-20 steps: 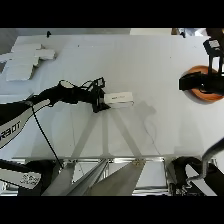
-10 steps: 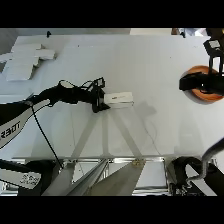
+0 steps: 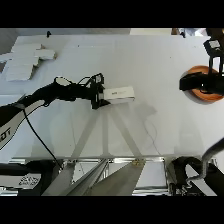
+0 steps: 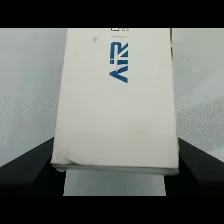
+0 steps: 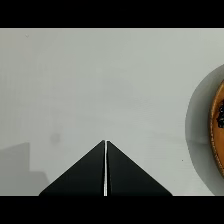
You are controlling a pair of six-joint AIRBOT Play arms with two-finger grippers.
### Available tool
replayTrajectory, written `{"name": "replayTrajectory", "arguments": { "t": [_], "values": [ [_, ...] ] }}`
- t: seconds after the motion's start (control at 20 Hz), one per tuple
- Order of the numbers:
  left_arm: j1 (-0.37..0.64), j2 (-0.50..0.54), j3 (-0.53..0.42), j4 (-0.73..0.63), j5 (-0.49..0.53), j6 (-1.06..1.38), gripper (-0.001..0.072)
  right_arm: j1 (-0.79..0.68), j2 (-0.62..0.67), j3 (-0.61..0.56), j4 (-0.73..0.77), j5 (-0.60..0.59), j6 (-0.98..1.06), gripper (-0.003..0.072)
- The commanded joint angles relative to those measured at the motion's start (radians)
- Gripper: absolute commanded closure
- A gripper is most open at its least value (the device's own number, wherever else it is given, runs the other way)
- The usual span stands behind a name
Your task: Fold the box and place the chain.
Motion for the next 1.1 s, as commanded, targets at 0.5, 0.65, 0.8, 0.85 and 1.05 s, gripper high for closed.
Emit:
{"name": "replayTrajectory", "arguments": {
  "t": [0.5, 0.65, 0.8, 0.85, 1.05],
  "values": [
    [0.001, 0.337, 0.0, -0.004, 0.61, -0.019, 0.023, -0.001, 0.001, 0.001, 0.0, 0.0, 0.0, 0.067],
    [0.001, 0.347, 0.0, -0.005, 0.864, -0.082, 0.023, -0.001, 0.001, 0.001, 0.0, 0.0, 0.0, 0.067],
    [0.007, 0.346, 0.0, -0.031, 1.102, -0.121, 0.023, -0.001, 0.001, 0.001, 0.0, 0.0, 0.0, 0.067],
    [0.015, 0.346, 0.0, -0.069, 1.145, -0.121, 0.023, -0.001, 0.001, 0.001, 0.0, 0.0, 0.0, 0.067],
    [0.091, 0.346, 0.0, -0.357, 1.213, -0.113, 0.023, -0.001, 0.001, 0.001, 0.0, 0.0, 0.0, 0.067]
  ]
}}
